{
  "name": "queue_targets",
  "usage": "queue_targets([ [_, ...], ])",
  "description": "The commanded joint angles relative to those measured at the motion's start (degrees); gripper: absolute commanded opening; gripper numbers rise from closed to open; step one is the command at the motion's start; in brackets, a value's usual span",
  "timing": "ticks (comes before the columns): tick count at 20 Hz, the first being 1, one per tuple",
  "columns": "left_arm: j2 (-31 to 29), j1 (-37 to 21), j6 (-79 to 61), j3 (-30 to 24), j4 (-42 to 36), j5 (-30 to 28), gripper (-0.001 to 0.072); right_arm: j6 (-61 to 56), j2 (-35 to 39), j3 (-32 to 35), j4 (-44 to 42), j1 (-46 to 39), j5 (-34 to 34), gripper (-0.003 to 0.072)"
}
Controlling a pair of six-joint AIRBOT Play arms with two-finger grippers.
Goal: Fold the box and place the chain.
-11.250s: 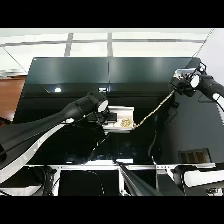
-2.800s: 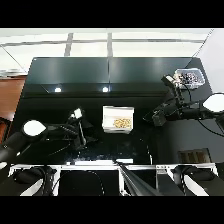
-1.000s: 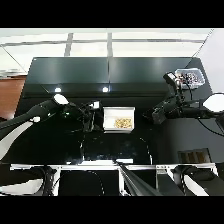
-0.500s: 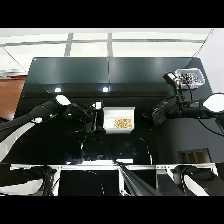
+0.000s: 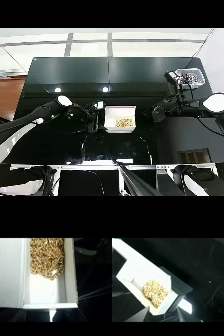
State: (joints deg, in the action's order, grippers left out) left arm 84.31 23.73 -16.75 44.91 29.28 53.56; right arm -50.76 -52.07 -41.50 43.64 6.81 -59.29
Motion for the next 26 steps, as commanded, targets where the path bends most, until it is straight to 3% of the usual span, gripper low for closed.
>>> queue_targets([
  [1,0.04,0.74,-0.02,0.04,0.92,0.00,0.0360,-0.09,-0.02,0.26,-0.02,0.00,1.01,0.0407],
  [2,0.04,0.81,0.00,0.04,0.90,-0.02,0.0348,-2.01,-0.13,0.42,0.02,0.00,2.21,0.0410],
  [3,0.04,0.81,0.00,0.04,0.92,-0.02,0.0347,-6.23,-0.59,0.39,-0.15,0.00,5.05,0.0606],
  [4,0.04,0.81,0.00,0.04,0.90,-0.02,0.0347,-7.39,-1.33,0.33,-0.94,0.00,7.74,0.0689],
  [7,0.04,0.81,0.02,0.04,0.92,-0.07,0.0348,-7.32,-6.73,-0.87,-7.78,0.04,15.76,0.0687],
  [11,0.04,0.81,0.15,0.04,0.87,-0.46,0.0348,-5.16,-16.96,-5.62,-10.19,4.68,18.60,0.0686],
  [14,0.04,0.83,0.31,0.04,0.83,-0.63,0.0348,4.00,-19.54,-6.32,-8.59,8.26,14.62,0.0686],
  [18,0.04,0.81,0.31,0.04,0.83,-0.63,0.0349,27.28,-17.35,-6.45,-3.87,8.17,1.03,0.0686],
  [20,0.04,0.83,0.31,0.04,0.83,-0.61,0.0349,33.62,-16.96,-6.45,-4.33,8.37,-3.65,0.0686],
  [26,0.04,0.83,0.31,0.04,0.85,-0.61,0.0350,36.65,-17.66,-6.25,-2.43,11.28,-1.22,0.0686],
])
